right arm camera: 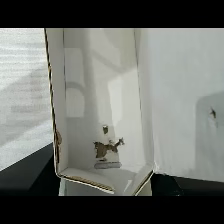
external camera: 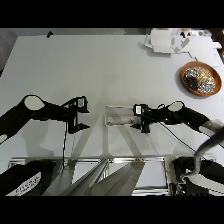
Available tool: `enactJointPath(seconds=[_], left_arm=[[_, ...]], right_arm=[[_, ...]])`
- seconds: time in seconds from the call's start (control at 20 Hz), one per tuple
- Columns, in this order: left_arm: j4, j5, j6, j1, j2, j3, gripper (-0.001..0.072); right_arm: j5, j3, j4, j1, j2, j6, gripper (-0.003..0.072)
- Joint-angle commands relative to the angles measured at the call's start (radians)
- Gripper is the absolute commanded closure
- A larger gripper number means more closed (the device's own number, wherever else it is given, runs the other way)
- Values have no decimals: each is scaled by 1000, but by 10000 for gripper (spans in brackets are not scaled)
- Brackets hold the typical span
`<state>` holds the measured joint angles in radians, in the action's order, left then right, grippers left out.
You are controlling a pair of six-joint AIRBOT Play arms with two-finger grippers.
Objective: Fold the box and place the chain.
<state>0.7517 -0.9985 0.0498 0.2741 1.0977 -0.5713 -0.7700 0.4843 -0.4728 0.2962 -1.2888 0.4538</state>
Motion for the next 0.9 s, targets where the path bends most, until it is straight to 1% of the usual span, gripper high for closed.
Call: enactJointPath(seconds=[0.0,0.1,0.25,0.35,0.55,0.7,0.85], left_arm=[[-158,45,282,-8,154,17,4],[-170,50,337,13,185,17,4],[-246,87,435,19,185,17,3],[-262,102,491,34,185,17,3],[-319,155,512,96,186,17,3],[-337,148,511,133,191,17,3],[-336,132,510,142,219,17,3]], right_arm=[[0,0,0,0,1,0,289],[-1,0,0,0,1,0,289],[-1,0,0,0,1,0,289],[-1,0,0,0,1,0,289],[-1,0,0,0,1,0,289],[-1,0,0,0,1,0,289],[-1,0,0,0,1,0,289]])
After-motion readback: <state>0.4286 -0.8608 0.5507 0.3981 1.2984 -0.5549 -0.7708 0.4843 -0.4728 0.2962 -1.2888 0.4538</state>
